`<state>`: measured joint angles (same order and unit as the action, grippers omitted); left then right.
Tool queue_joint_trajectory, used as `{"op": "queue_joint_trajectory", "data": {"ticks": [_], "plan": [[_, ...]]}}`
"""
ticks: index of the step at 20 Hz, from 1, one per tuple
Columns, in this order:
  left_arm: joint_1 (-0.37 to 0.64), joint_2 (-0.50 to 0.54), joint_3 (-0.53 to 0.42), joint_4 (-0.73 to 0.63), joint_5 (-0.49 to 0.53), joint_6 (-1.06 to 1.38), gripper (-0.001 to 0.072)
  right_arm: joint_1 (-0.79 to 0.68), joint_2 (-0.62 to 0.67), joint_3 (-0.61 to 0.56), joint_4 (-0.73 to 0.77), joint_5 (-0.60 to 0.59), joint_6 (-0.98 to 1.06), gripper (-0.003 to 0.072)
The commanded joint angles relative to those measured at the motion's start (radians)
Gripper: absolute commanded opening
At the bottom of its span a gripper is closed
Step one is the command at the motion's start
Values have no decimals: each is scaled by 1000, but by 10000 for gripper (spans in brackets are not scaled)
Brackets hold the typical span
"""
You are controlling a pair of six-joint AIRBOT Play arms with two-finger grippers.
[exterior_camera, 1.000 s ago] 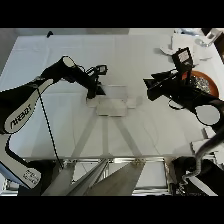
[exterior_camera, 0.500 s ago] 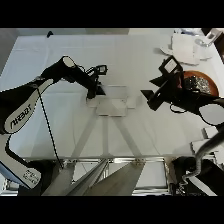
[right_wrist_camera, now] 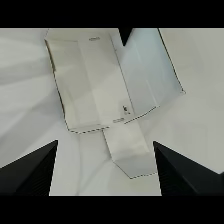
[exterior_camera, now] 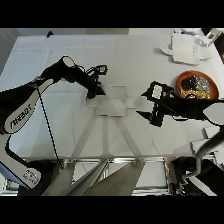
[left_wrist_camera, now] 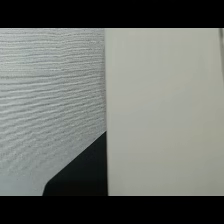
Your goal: Fold the box and place the chain.
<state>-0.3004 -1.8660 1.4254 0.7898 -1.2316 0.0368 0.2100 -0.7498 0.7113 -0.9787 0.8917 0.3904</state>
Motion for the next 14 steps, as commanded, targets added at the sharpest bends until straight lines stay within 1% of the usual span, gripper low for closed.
{"op": "queue_joint_trajectory", "data": {"ticks": [1, 3, 5, 7, 10, 12, 14], "plan": [[0, 0, -1, 0, 0, 0, 8, 1, 1, 1, 20, 19, -34, 701], [0, 0, -1, 0, 0, 0, 8, 1, 1, 0, 62, -4, -32, 701], [0, -1, -1, 0, 0, 0, 8, 1, 1, 0, 143, -37, -33, 701], [0, 0, -1, 0, 1, 0, 8, 1, 1, 0, 193, -50, -33, 699], [0, 0, 0, 0, 0, 0, 8, 1, 0, -15, 194, -52, -33, 697], [0, -1, -1, 0, 0, 0, 8, 1, -1, -50, 193, -47, -32, 697], [0, 0, -1, 0, 0, 0, 8, 1, -14, -81, 187, 8, -25, 696]]}}
